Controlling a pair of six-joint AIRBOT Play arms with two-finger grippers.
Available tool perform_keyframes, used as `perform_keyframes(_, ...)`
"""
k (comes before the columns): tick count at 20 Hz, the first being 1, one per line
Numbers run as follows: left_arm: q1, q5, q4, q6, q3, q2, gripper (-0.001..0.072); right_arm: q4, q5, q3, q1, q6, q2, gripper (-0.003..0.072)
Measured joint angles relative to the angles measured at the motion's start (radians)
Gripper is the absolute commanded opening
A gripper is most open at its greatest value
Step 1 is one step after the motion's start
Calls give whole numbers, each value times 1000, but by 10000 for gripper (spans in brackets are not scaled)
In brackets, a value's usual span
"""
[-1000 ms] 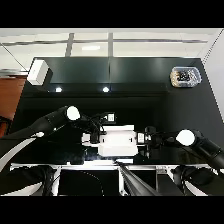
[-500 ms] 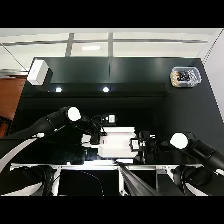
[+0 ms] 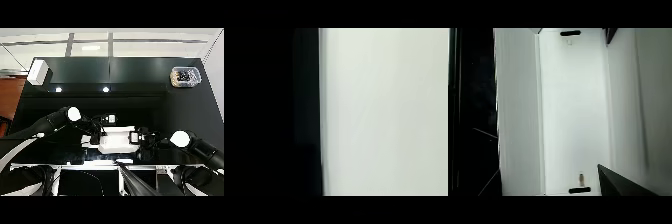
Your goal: Fold the box and place the chain.
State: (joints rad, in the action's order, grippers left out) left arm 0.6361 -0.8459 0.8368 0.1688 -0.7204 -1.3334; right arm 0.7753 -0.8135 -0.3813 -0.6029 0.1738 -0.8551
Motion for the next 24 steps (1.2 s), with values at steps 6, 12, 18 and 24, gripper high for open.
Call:
perform_keyframes(6,0,-2,0,-1,0,0,26,48,8,-48,79,58,19,709)
perform_keyframes(12,0,-4,0,-4,0,0,26,71,15,-55,113,69,19,708)
perform_keyframes(18,0,-4,-3,-4,0,2,24,3,-1,-53,118,14,-25,708)
perform_keyframes(24,0,21,23,-5,0,17,24,-122,-27,-35,119,-157,-112,708)
